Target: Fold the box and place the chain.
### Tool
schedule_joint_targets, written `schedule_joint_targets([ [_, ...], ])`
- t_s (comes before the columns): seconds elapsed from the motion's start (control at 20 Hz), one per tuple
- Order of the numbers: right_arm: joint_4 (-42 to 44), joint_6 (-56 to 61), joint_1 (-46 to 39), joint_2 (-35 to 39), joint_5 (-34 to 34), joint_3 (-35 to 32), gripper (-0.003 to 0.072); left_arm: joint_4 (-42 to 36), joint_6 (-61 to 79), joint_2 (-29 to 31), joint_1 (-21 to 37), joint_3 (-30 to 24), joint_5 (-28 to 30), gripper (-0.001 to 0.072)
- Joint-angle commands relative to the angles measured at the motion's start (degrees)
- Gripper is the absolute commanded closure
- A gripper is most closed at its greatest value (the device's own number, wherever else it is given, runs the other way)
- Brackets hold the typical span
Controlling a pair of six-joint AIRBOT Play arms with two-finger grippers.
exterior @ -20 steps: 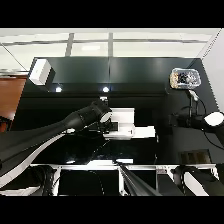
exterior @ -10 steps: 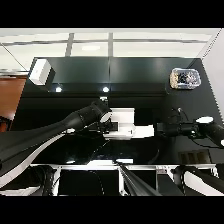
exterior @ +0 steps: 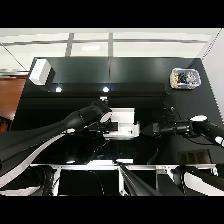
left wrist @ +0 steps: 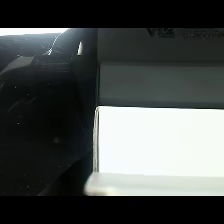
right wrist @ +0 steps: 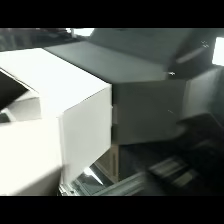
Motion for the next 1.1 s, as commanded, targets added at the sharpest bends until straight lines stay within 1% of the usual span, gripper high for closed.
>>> schedule_joint_targets([
  [0.0, 0.4, 0.7, 0.5, -0.1, 2.3, 3.0, 0.0032, 0.0, 0.0, -0.1, 0.0, 0.0, 0.2, 0.0680],
  [0.1, 0.3, 4.8, 2.6, -0.1, 2.0, 4.3, 0.0032, 0.0, 0.0, -0.1, 0.0, 0.0, 0.2, 0.0680],
  [0.25, -0.3, 9.0, 9.9, -0.1, 0.5, 7.8, 0.0034, 0.0, 0.0, -0.1, 0.0, 0.0, 0.2, 0.0680],
  [0.35, -2.8, 13.1, 14.9, -0.1, -1.4, 10.8, 0.0036, 0.0, 0.0, -0.1, 0.0, 0.0, 0.4, 0.0680],
  [0.4, -5.1, 14.8, 17.2, -0.1, -2.8, 12.3, 0.0160, 0.0, 0.0, -0.1, 0.0, 0.0, 0.5, 0.0680],
  [0.45, -7.7, 17.3, 19.2, -0.1, -4.1, 13.5, 0.0193, 0.0, 0.0, -0.1, 0.0, 0.0, 0.6, 0.0680],
  [0.6, -16.3, 27.6, 23.9, -0.1, -8.0, 16.3, 0.0195, 0.0, 0.0, -0.1, 0.0, 0.0, 1.4, 0.0680],
  [0.65, -19.3, 30.3, 25.4, -0.1, -8.9, 17.2, 0.0211, 0.0, 0.0, -0.1, 0.0, 0.0, 1.5, 0.0680],
  [0.7, -22.7, 33.8, 27.2, -0.1, -9.9, 18.2, 0.0212, 0.0, 0.0, -0.1, 0.0, 0.0, 1.5, 0.0680],
  [0.95, -45.0, 55.5, 37.3, -0.2, -13.2, 23.1, 0.0213, 0.0, 0.0, -0.1, 0.0, 0.0, 2.4, 0.0680],
  [1.05, -51.7, 61.8, 41.7, -0.5, -13.0, 25.2, 0.0351, 0.0, 0.0, -0.1, 0.0, 0.0, 2.7, 0.0680],
])
